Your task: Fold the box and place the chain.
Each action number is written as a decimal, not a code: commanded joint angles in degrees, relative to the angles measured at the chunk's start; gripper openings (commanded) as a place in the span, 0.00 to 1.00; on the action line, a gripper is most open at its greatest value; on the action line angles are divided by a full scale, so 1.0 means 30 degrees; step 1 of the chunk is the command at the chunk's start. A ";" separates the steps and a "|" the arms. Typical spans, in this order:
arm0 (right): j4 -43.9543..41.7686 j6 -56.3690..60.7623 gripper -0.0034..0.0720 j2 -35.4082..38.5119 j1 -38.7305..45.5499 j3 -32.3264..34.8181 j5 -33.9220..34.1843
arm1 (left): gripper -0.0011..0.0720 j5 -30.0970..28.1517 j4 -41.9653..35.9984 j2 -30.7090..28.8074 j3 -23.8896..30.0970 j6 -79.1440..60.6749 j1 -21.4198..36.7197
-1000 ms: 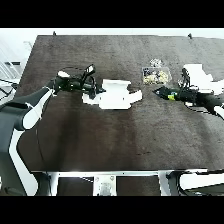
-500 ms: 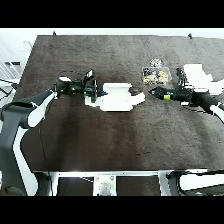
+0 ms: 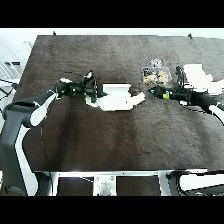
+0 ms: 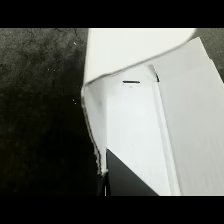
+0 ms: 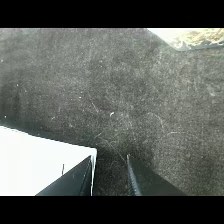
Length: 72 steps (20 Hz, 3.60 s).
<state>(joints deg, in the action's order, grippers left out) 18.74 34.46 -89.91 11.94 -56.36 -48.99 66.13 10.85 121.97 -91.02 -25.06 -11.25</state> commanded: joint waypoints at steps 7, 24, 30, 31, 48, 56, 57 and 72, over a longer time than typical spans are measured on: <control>-0.0058 -0.0678 0.47 0.0015 -0.0007 -0.0015 0.0022 | 0.04 -0.0408 0.0401 0.0029 0.0044 0.0044 0.0022; 0.3854 -1.4229 0.89 0.5690 -0.4109 0.3891 -0.0546 | 0.04 -0.0678 0.0291 -0.0015 0.0036 0.0044 0.0015; 0.6499 -1.4229 0.89 0.4903 -0.6819 0.3891 0.1545 | 0.04 -0.0678 0.0248 -0.0015 0.0036 0.0044 0.0015; 0.6492 -1.4236 0.89 0.4663 -0.7089 0.3891 0.1552 | 0.04 -0.0678 0.0240 -0.0015 0.0036 0.0044 0.0022; 0.6419 -1.4724 0.89 0.2055 -0.9100 0.2193 0.7053 | 0.04 -0.0685 0.0240 -0.0015 0.0036 0.0044 0.0015; 0.6098 -1.5125 0.89 0.1581 -0.7854 0.0153 0.6273 | 0.04 -0.0685 0.0240 -0.0015 0.0036 0.0044 0.0015; 0.6047 -1.5212 0.89 0.1290 -0.7664 -0.0262 0.5705 | 0.04 -0.0685 0.0240 -0.0015 0.0036 0.0044 0.0015; 0.5748 -1.5212 0.89 -0.4619 -0.4728 -0.7490 -0.4779 | 0.04 -0.0678 0.0240 -0.0015 0.0036 0.0044 0.0015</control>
<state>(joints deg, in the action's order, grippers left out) 36.01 -11.16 -99.68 -3.99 -74.19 -55.68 64.05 11.55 121.97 -90.91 -24.93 -11.22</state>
